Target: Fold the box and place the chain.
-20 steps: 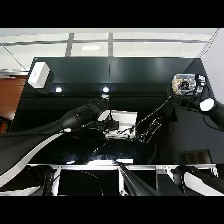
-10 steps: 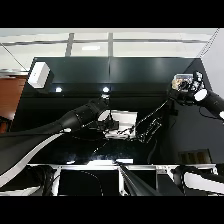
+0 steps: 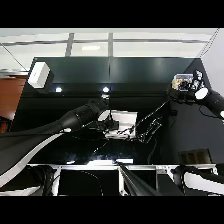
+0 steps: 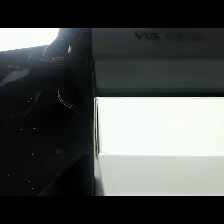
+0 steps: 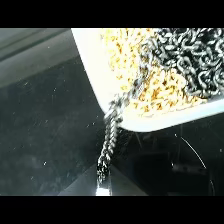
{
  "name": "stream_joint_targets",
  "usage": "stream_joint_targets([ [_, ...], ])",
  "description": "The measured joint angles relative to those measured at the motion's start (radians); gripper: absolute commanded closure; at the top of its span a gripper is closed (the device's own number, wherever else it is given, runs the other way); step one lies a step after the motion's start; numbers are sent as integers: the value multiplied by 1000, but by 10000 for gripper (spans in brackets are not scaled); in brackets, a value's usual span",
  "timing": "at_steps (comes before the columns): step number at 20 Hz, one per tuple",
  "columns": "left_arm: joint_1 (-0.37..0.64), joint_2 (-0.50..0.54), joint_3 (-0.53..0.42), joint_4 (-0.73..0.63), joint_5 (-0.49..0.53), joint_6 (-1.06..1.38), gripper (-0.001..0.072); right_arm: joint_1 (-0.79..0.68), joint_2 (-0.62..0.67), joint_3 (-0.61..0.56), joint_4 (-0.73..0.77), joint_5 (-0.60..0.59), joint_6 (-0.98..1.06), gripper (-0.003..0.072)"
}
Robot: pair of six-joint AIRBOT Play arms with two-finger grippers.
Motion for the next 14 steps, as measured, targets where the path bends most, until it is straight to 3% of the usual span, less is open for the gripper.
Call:
stream_joint_targets([
  [3,0,0,0,0,0,0,680,0,80,0,-5,93,-54,668],
  [7,0,0,0,0,0,0,680,0,299,3,8,282,-137,668],
  [11,0,0,0,0,0,0,680,0,537,47,66,490,-178,668],
  [14,0,0,0,0,0,0,679,0,625,100,146,632,-194,668],
])
